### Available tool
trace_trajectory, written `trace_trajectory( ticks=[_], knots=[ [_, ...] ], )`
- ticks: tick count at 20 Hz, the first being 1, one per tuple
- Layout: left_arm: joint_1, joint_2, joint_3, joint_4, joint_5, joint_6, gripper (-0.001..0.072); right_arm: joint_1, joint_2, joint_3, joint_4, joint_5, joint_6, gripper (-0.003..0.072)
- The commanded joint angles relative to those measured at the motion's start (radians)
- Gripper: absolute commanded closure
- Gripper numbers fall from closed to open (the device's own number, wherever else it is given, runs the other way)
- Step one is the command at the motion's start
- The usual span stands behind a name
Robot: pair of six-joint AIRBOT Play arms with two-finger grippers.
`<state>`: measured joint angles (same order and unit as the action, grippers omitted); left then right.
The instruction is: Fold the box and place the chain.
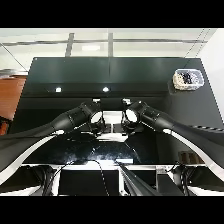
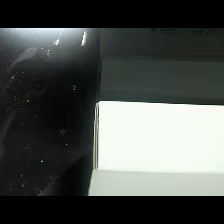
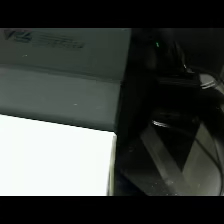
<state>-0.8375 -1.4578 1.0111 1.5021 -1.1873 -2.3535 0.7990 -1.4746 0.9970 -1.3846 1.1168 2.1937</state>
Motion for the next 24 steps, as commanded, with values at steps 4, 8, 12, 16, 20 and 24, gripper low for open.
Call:
trace_trajectory(
  ticks=[4,8,12,16,20,24],
  knots=[
    [0.000,0.000,0.000,0.008,0.008,0.008,0.0678,0.001,-0.001,0.000,-0.002,0.010,-0.005,0.0664],
    [0.000,0.000,0.000,0.008,0.008,0.008,0.0678,0.001,0.001,0.000,-0.004,0.010,-0.006,0.0652],
    [0.000,0.000,0.000,0.008,0.008,0.008,0.0678,0.000,0.021,0.000,-0.029,0.038,-0.013,0.0311],
    [0.000,0.000,0.000,0.008,0.011,0.008,0.0678,0.000,0.045,0.000,-0.032,0.056,-0.018,0.0311],
    [0.000,0.000,0.000,0.008,0.013,0.008,0.0678,0.000,0.047,0.011,-0.030,0.050,-0.036,0.0311],
    [0.000,0.000,0.000,0.003,0.025,0.008,0.0678,0.000,0.044,0.014,-0.035,0.008,-0.028,0.0332]
  ],
)
